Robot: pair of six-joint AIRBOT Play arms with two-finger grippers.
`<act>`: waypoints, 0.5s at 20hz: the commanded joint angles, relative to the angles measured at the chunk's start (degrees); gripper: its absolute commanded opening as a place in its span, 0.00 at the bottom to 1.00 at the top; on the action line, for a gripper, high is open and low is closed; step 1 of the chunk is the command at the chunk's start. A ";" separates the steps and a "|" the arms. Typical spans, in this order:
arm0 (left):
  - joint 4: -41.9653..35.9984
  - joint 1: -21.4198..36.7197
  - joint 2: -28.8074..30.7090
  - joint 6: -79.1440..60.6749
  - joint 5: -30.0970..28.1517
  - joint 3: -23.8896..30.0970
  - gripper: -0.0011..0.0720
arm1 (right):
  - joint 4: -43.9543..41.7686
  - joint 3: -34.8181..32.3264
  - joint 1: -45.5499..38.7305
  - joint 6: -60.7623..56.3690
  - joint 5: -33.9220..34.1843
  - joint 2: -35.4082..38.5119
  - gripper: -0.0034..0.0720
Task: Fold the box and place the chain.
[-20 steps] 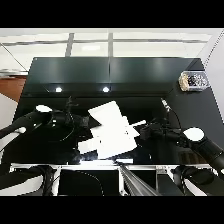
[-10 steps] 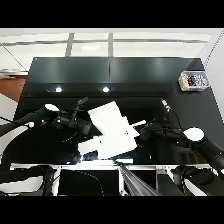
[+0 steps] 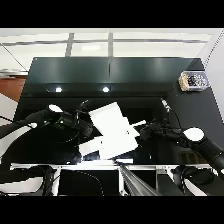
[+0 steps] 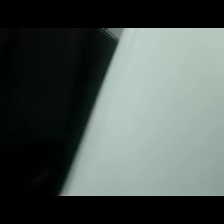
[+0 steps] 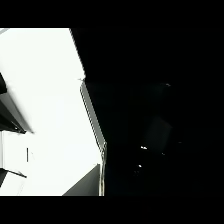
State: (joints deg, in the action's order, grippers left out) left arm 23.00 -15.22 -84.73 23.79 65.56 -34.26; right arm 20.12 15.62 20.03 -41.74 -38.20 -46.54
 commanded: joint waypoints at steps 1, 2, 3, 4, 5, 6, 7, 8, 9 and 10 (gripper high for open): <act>0.07 -0.11 -0.02 -0.20 0.11 -0.09 0.18 | 0.79 -0.04 0.07 -0.04 -0.70 0.07 0.10; 0.07 -0.09 -0.02 -0.74 0.48 -0.09 0.05 | 1.18 -0.04 0.07 -0.46 -1.07 0.07 0.10; 0.07 -0.11 -0.02 -1.73 1.22 -0.17 0.05 | 1.40 -0.02 0.07 -0.94 -1.22 0.07 0.29; 0.11 -0.13 -0.02 -1.73 1.88 -0.48 0.05 | 1.60 -0.02 -0.11 -1.60 -1.29 0.07 0.86; 0.20 -0.15 0.04 -1.75 2.69 -1.03 0.05 | 1.99 0.17 -0.83 -1.75 -2.21 0.07 0.99; 0.50 -0.17 0.22 -1.77 3.54 -1.86 0.05 | 4.20 0.98 -2.23 -1.77 -4.33 0.09 0.99; 0.90 -0.22 0.42 -1.88 4.35 -2.86 0.05 | 7.98 2.47 -4.33 -1.81 -7.10 0.07 0.99; 1.68 -0.22 0.92 -2.45 4.87 -3.96 0.05 | 12.92 4.72 -7.08 -2.91 -10.69 0.09 0.99; 2.56 -0.33 1.75 -2.89 5.01 -4.85 0.05 | 17.90 7.26 -9.97 -4.26 -14.08 0.09 0.99; 3.98 -0.55 3.10 -3.30 4.44 -5.66 0.05 | 23.34 10.29 -13.00 -4.79 -17.59 0.09 0.99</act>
State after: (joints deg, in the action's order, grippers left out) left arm 24.51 -15.53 -83.40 21.67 69.28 -37.78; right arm 30.94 20.73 12.95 -44.40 -47.09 -46.50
